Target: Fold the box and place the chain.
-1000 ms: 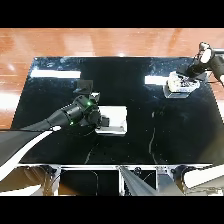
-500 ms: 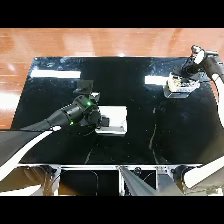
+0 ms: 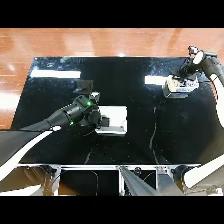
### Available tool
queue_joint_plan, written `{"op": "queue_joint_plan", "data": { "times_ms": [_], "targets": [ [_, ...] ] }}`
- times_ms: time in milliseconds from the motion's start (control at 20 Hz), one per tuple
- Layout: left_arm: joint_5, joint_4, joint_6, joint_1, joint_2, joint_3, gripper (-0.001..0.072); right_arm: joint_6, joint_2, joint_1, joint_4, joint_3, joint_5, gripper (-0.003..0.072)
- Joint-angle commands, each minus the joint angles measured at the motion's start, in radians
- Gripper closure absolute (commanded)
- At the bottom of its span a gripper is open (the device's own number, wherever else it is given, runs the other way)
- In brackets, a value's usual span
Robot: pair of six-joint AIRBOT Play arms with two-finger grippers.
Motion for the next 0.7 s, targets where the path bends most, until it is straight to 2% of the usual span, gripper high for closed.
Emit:
{"op": "queue_joint_plan", "data": {
  "times_ms": [0,150,200,300,650],
  "targets": [
    [0.000,0.000,0.000,0.001,0.000,0.000,0.0692,-0.026,-0.001,0.000,-0.002,0.002,0.025,0.0608],
    [0.000,0.001,0.000,0.001,0.000,0.000,0.0692,-0.032,0.005,0.000,-0.009,0.031,0.072,0.0611],
    [0.000,0.001,0.000,0.001,0.000,0.000,0.0692,-0.033,0.014,-0.002,-0.009,0.039,0.079,0.0646],
    [0.000,0.000,0.000,0.001,0.000,0.000,0.0692,-0.033,0.043,-0.003,-0.011,0.048,0.084,0.0646],
    [0.000,0.004,0.000,0.001,0.000,0.000,0.0692,-0.039,0.223,-0.020,-0.013,0.048,0.109,0.0646]
  ]
}}
